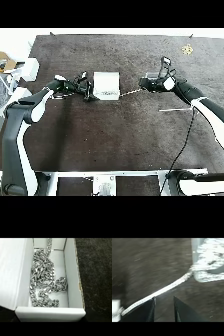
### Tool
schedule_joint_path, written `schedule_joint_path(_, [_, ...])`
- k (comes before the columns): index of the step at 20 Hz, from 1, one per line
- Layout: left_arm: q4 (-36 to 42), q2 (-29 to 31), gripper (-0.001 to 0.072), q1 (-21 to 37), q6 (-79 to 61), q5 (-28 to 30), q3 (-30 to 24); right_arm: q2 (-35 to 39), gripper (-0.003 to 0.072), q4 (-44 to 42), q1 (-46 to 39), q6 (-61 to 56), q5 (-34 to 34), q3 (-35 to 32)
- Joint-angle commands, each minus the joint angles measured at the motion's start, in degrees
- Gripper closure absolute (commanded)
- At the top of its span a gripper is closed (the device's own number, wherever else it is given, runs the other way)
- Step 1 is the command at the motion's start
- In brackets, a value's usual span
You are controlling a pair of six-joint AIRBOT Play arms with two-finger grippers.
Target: Fold the box and place the chain.
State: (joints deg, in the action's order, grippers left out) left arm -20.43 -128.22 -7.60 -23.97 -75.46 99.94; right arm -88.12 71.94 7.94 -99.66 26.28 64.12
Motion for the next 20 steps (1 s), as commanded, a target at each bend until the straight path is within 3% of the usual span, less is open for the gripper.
schedule_joint_path(1, [0.0, 0.0, 0.0186, 0.0, 0.0, 0.0, 0.0, -4.1, 0.0412, -3.2, -2.6, -2.6, -4.7, -0.7])
schedule_joint_path(11, [0.0, 0.0, 0.0186, 0.0, 0.0, 0.0, 0.0, -11.3, 0.0416, -9.2, -0.6, -2.6, -15.0, 0.0])
schedule_joint_path(12, [0.0, 0.0, 0.0187, 0.0, 0.0, 0.0, 0.0, -11.2, 0.0573, -9.2, -0.3, -2.5, -15.6, 0.0])
schedule_joint_path(13, [0.0, 0.0, 0.0186, 0.0, 0.0, 0.0, 0.0, -11.0, 0.0665, -9.2, 0.0, -2.3, -16.4, 0.0])
schedule_joint_path(16, [0.0, 0.0, 0.0186, 0.0, 0.0, 0.0, 0.0, -7.6, 0.0682, -9.0, 2.3, -2.0, -14.4, 0.0])
schedule_joint_path(20, [0.0, 0.0, 0.0186, 0.0, 0.0, 0.0, 0.0, 3.1, 0.0682, -3.3, 7.8, -1.5, -13.0, 0.0])
